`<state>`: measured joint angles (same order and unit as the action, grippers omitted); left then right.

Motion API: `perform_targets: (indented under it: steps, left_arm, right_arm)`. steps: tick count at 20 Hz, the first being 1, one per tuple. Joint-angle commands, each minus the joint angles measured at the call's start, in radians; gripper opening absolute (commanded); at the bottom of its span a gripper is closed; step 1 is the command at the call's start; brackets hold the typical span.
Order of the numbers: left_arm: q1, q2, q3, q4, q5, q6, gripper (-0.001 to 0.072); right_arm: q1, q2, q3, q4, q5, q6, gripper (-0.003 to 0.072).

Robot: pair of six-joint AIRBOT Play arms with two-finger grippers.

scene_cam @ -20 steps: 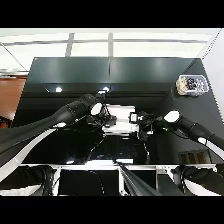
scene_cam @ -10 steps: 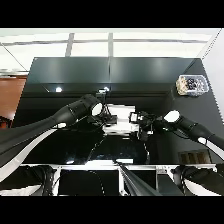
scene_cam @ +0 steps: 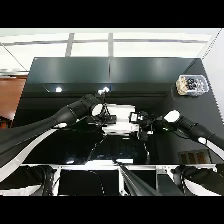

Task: Fold the box and place the chain.

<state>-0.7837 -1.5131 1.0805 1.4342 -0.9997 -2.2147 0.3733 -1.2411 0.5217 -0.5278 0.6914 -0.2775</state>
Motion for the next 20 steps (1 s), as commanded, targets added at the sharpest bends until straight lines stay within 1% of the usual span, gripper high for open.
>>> perform_targets:
  steps: [1,2,3,4,5,8,10,13,20]
  left_arm:
    - [0.000,-0.001,0.001,-0.003,0.005,-0.006,0.0022]
    - [0.000,-0.001,0.001,-0.003,0.005,0.004,0.0022]
    - [0.000,-0.001,0.001,-0.003,0.003,0.011,0.0022]
    - [0.000,-0.001,0.001,-0.003,0.003,0.011,0.0023]
    - [0.000,-0.001,0.002,-0.003,0.002,0.011,0.0022]
    - [0.001,0.000,0.013,-0.002,-0.008,0.020,0.0023]
    - [0.001,0.000,0.016,0.003,-0.009,0.024,0.0022]
    - [0.001,0.000,0.016,0.048,-0.058,0.023,0.0022]
    - [0.000,-0.001,0.016,0.080,-0.083,-0.009,0.0022]
  right_arm:
    - [0.001,0.000,-0.001,0.000,0.000,0.001,0.0188]
    - [0.001,0.000,-0.001,0.000,0.000,0.009,0.0236]
    - [0.001,0.000,0.000,0.000,-0.006,0.031,0.0395]
    - [0.001,0.001,0.000,0.000,-0.011,0.060,0.0585]
    - [-0.003,0.006,0.000,-0.014,-0.010,0.080,0.0630]
    - [-0.014,0.075,0.000,-0.092,0.028,0.154,0.0628]
    - [-0.018,0.136,0.000,-0.151,0.065,0.159,0.0628]
    - [-0.018,0.187,0.000,-0.249,0.088,0.190,0.0628]
    - [-0.017,0.183,0.000,-0.205,0.093,0.190,0.0627]
